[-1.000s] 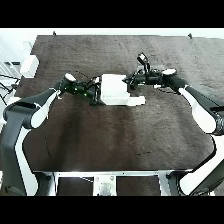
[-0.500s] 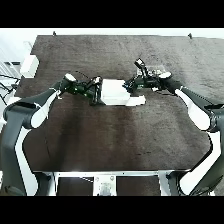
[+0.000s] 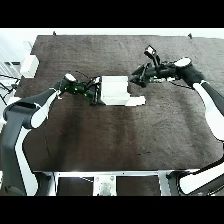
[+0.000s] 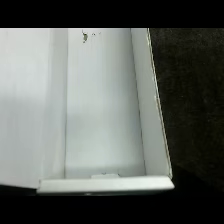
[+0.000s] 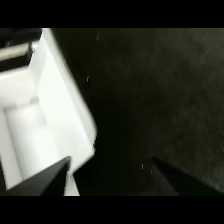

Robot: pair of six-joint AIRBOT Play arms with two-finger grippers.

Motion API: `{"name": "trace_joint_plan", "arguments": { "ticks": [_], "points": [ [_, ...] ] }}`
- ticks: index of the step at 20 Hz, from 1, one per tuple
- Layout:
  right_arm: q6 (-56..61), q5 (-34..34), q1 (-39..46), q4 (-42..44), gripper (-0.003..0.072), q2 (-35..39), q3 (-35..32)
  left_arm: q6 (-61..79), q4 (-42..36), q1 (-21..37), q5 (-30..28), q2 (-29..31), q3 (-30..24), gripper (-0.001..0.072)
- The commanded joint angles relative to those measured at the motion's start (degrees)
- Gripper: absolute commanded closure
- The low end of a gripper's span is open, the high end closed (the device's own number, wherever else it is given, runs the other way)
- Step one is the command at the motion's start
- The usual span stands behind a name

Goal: Fold the box and place the chain.

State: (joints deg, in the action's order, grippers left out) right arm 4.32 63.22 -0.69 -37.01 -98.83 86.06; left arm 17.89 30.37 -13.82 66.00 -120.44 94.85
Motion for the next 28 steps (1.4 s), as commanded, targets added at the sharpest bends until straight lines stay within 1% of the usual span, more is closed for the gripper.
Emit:
{"name": "trace_joint_plan", "arguments": {
  "ticks": [1,3,5,11,15,16,17,19,22,25,28],
  "points": [
    [-6.86,6.51,1.36,-10.78,0.0049,1.18,-2.12,0.0,0.02,0.04,-0.02,-0.04,0.02,0.029],
    [-11.06,5.88,0.63,-10.84,0.0049,0.5,-5.16,0.0,0.0,0.04,-0.02,-0.02,0.02,0.029],
    [-12.13,3.26,-0.63,-10.84,0.0049,-0.61,-7.15,0.0,0.0,0.04,-0.02,-0.02,0.02,0.029],
    [-12.07,1.18,-3.98,-10.82,0.0049,-2.97,-7.54,0.0,0.0,0.04,-0.02,-0.02,0.02,0.029],
    [-11.85,-2.54,-5.01,-10.78,0.0054,-3.23,-7.58,0.0,0.0,0.04,-0.02,-0.02,0.02,0.029],
    [-11.8,-3.43,-5.31,-10.73,0.0128,-3.23,-7.58,0.0,0.0,0.04,-0.02,-0.02,0.02,0.029],
    [-11.85,-3.91,-5.46,-10.29,0.0249,-3.23,-7.58,0.0,0.0,0.04,-0.02,-0.02,0.02,0.029],
    [-10.84,-3.93,-6.19,-9.97,0.0295,-3.23,-7.58,0.0,0.0,0.04,0.0,-0.02,0.02,0.029],
    [-10.75,-3.85,-7.54,-9.92,0.042,-3.23,-7.58,0.0,0.0,0.04,-0.02,-0.02,0.02,0.029],
    [-10.56,-3.98,-8.96,-9.09,0.0447,-3.41,-7.58,0.0,0.0,0.04,-0.02,-0.02,0.02,0.029],
    [-10.34,-6.58,-9.25,-7.72,0.0451,-4.26,-7.58,0.0,0.0,0.04,-0.02,-0.02,0.02,0.029]
  ]
}}
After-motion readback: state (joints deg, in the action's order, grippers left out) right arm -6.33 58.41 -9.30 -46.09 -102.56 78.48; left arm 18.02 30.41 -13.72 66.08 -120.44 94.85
